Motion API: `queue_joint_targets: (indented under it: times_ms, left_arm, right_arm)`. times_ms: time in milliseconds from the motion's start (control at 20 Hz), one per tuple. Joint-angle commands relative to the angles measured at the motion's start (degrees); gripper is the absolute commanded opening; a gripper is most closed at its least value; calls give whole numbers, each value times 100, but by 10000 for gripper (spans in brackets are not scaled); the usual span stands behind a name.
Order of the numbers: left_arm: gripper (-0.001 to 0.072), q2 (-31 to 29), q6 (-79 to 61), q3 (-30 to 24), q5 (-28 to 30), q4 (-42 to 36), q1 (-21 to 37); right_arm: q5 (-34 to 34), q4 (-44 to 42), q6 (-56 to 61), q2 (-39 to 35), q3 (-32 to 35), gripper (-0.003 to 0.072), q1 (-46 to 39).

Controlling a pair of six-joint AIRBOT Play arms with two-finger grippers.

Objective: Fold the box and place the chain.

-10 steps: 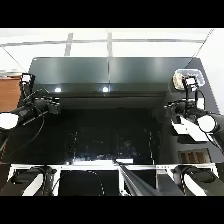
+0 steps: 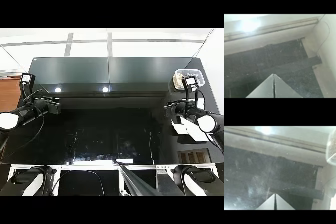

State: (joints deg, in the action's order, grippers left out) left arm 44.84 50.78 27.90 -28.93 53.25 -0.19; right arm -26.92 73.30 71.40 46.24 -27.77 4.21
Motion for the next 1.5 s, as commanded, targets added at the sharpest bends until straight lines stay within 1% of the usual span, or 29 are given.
queue_joint_targets:
  times_ms: [0,100,250,350,400,450,500,550,600,650,700,800,850,950,1000,1050,1100,1150,1200,1300,1400,1450]
  left_arm:
    - [30,2,0,-2,0,2,-4]
    - [30,2,4,-2,33,-31,-7]
    - [30,2,2,-2,42,-424,-7]
    - [30,7,-2,-2,125,-455,-9]
    - [31,52,28,-2,374,-529,-26]
    - [31,107,114,-4,450,-636,-22]
    - [31,188,151,-4,450,-772,-39]
    - [54,284,153,-2,446,-785,-57]
    - [392,389,153,-2,415,-774,-98]
    - [714,492,190,0,354,-772,-151]
    - [717,542,197,22,181,-756,-162]
    - [716,546,293,72,-48,-660,-146]
    - [716,546,522,116,-122,-535,-142]
    - [709,549,1252,155,-157,98,-149]
    - [708,555,1766,155,-205,570,-149]
    - [708,564,2345,155,-354,1043,-144]
    - [708,564,2874,155,-577,1506,-146]
    - [708,564,3316,155,-817,1880,-149]
    - [708,564,3595,155,-1034,2135,-149]
    - [708,564,3718,155,-1248,2284,-149]
    - [708,562,3777,162,-1200,2225,-149]
    - [708,562,3781,168,-1169,2227,-149]
  right_arm:
    - [-2,0,0,2,0,23,-4]
    - [-2,0,0,2,0,23,-4]
    - [83,-157,0,2,0,23,-4]
    - [295,-791,2,2,0,23,-4]
    - [284,-1215,0,4,0,23,-4]
    - [382,-1401,-2,7,0,25,-4]
    - [540,-1440,0,11,0,143,-4]
    - [614,-1432,-2,11,0,611,-7]
    - [645,-1366,0,11,-2,710,-11]
    - [597,-1292,7,11,-20,709,-74]
    - [533,-1117,205,13,-96,709,-341]
    - [245,-227,1099,76,-503,703,-1480]
    - [-59,181,1272,186,-824,703,-2229]
    - [-474,634,1270,603,-1508,703,-3967]
    - [-527,555,1340,839,-1781,703,-4732]
    - [-522,223,1456,1084,-2063,703,-5438]
    - [-529,-81,1375,1325,-2339,703,-5917]
    - [-673,-129,1099,1648,-2669,703,-6253]
    - [-1025,-85,796,2031,-3025,703,-6454]
    - [-2253,-76,225,2988,-3823,703,-6636]
    - [-3707,-278,-1145,3860,-4465,703,-6585]
    - [-4194,-334,-1657,4146,-4636,703,-6546]
